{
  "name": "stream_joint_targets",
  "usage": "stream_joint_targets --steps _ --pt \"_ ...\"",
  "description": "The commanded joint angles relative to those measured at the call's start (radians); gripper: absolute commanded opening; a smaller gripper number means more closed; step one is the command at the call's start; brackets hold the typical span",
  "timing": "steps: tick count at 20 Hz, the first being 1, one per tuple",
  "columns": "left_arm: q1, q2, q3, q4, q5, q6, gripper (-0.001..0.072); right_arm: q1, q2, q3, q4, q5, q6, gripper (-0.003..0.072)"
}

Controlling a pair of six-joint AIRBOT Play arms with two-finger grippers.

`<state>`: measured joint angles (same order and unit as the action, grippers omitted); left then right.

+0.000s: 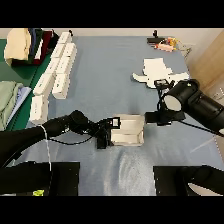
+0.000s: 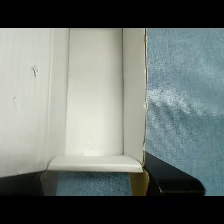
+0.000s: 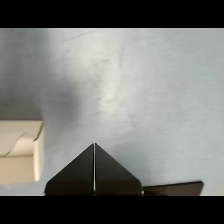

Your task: Fold the box.

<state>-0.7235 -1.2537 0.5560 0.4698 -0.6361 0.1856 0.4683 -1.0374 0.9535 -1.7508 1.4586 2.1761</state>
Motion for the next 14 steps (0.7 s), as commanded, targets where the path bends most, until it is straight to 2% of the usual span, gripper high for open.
stream_joint_targets --steps 1,4,6,8,12,14 --pt "0.000 0.000 0.000 0.000 0.000 0.000 0.0525 -0.184 -0.041 0.004 0.094 -0.066 -0.196 0.0002" --pt "0.000 0.000 0.000 0.000 0.000 0.000 0.0525 -0.398 -0.126 0.004 0.483 -0.166 -0.453 0.0002" --pt "0.000 0.000 0.000 0.000 0.000 0.000 0.0525 -0.521 -0.214 0.005 0.748 -0.168 -0.602 0.0002" --pt "0.000 0.000 0.000 0.000 0.000 0.000 0.0525 -0.589 -0.302 0.005 0.936 -0.130 -0.689 0.0002" --pt "0.000 0.000 0.000 0.000 0.000 0.000 0.0525 -0.590 -0.436 0.005 1.205 0.041 -0.855 0.0003" --pt "0.000 0.000 0.000 0.000 0.000 0.000 0.0525 -0.558 -0.436 0.005 1.198 0.035 -0.900 0.0003"
